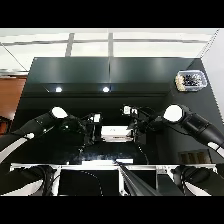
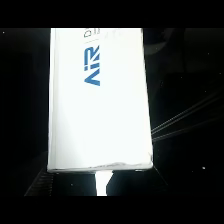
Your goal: Fold the box and place the chain.
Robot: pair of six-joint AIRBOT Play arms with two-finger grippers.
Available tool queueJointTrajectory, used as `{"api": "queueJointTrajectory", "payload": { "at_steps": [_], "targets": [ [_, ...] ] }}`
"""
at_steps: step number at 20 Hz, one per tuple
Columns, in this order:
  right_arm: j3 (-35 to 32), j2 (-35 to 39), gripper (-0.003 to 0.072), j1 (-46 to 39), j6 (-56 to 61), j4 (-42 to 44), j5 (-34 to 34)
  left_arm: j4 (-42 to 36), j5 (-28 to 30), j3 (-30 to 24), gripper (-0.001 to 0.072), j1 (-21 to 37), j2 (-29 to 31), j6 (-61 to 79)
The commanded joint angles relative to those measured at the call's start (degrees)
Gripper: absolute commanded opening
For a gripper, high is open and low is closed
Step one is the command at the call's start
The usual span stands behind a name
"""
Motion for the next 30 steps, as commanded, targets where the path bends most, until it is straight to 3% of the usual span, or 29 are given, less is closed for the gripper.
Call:
{"api": "queueJointTrajectory", "payload": {
  "at_steps": [1, 27, 30],
  "targets": [
    [0.07, 0.02, 0.0333, 0.04, 0.11, -0.02, 0.13, -0.04, 0.07, 0.04, 0.0388, 0.00, -0.04, -0.02],
    [0.15, 0.68, 0.0334, -0.68, 1.60, -2.14, 1.40, -0.04, 0.07, 0.04, 0.0388, 0.00, -0.04, -0.02],
    [0.15, 0.59, 0.0393, -0.66, 2.25, -2.86, -0.07, -0.04, 0.07, 0.04, 0.0388, 0.00, -0.04, -0.04]
  ]
}}
